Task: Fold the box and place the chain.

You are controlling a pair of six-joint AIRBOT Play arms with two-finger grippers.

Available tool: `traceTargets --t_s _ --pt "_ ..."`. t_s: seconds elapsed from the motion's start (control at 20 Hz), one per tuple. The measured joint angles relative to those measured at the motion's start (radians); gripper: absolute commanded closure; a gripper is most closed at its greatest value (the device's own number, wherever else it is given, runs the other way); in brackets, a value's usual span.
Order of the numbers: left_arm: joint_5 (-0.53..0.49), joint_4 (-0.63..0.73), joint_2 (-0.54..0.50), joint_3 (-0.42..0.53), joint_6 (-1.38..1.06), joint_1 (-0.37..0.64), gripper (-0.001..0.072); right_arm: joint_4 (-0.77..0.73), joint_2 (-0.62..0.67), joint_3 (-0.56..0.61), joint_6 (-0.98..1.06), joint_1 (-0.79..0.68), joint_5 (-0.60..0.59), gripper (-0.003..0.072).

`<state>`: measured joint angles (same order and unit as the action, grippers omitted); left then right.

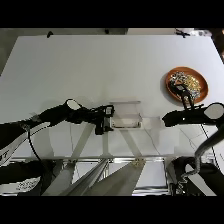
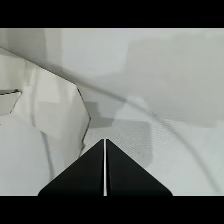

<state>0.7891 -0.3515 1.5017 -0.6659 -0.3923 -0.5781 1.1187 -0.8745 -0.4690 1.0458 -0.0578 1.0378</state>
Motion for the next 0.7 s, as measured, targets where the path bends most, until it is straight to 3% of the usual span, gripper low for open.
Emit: traceTargets --t_s 0.4,0.7 --pt "0.000 0.000 0.000 0.000 0.000 0.000 0.0338 -0.108 -0.213 0.009 0.005 0.035 -0.008 0.0675" --pt "0.000 0.000 0.000 0.000 0.000 0.000 0.0338 -0.267 -0.262 0.010 -0.086 0.055 0.001 0.0674"
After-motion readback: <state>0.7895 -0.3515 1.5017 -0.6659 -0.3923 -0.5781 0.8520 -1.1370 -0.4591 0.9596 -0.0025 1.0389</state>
